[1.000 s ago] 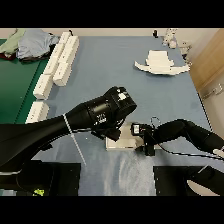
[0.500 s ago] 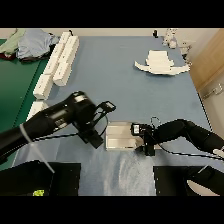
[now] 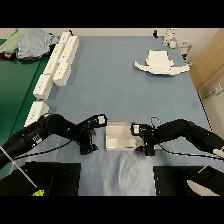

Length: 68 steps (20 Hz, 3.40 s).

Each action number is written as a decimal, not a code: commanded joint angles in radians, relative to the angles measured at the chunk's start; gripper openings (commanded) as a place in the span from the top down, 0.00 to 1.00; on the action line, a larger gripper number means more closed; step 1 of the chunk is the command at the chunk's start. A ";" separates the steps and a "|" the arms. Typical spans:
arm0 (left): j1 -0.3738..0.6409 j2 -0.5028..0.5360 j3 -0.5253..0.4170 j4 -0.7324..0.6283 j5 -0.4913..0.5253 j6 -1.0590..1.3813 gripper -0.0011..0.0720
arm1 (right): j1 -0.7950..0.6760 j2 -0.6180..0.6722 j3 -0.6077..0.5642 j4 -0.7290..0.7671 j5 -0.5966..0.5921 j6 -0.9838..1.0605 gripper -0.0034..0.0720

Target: Fold the box.

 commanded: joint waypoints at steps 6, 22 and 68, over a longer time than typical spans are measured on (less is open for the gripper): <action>-0.061 -0.117 -0.106 -0.338 0.264 0.558 0.04 | 0.001 0.001 0.000 0.000 0.000 0.000 0.32; -0.122 -0.223 -0.105 -0.433 0.361 0.573 0.04 | 0.001 0.001 0.000 0.000 0.000 0.000 0.32; -0.122 -0.256 -0.105 -0.433 0.385 0.576 0.27 | 0.001 0.001 0.000 -0.008 0.008 0.001 0.16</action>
